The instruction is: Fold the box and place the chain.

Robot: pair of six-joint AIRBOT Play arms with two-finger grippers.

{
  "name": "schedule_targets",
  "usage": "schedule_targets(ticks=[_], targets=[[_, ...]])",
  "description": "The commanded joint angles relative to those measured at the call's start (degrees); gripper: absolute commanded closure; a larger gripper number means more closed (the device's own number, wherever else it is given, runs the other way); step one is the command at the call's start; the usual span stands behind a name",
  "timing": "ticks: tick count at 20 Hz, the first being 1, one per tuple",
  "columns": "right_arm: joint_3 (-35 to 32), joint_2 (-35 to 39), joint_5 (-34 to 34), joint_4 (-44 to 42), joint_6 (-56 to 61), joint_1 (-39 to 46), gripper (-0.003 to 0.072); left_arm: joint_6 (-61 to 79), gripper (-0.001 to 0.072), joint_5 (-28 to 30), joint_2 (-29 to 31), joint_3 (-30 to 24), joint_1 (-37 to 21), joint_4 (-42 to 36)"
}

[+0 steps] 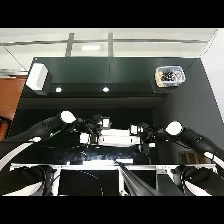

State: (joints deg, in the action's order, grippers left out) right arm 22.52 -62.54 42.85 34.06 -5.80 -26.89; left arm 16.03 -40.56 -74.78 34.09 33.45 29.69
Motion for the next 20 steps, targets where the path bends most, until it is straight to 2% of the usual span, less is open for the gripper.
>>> schedule_targets(ticks=[1,14,15,16,20], targets=[[-0.02,0.00,-0.83,0.31,1.40,-0.22,0.0084,0.02,0.0686,-0.07,0.04,0.07,0.02,0.00],[-0.07,0.00,-2.14,1.77,2.60,-2.25,0.0085,0.02,0.0686,-0.09,0.04,0.07,0.02,0.00],[-0.07,0.02,-2.10,1.79,2.60,-2.25,0.0182,0.02,0.0686,-0.09,0.04,0.07,0.02,0.00],[-0.07,0.02,-2.05,1.79,2.60,-2.25,0.0247,0.02,0.0686,-0.09,0.04,0.07,0.02,0.00],[-0.07,0.02,-1.99,1.92,2.60,-2.25,0.0249,0.02,0.0683,-0.09,0.04,0.07,0.02,0.00]])
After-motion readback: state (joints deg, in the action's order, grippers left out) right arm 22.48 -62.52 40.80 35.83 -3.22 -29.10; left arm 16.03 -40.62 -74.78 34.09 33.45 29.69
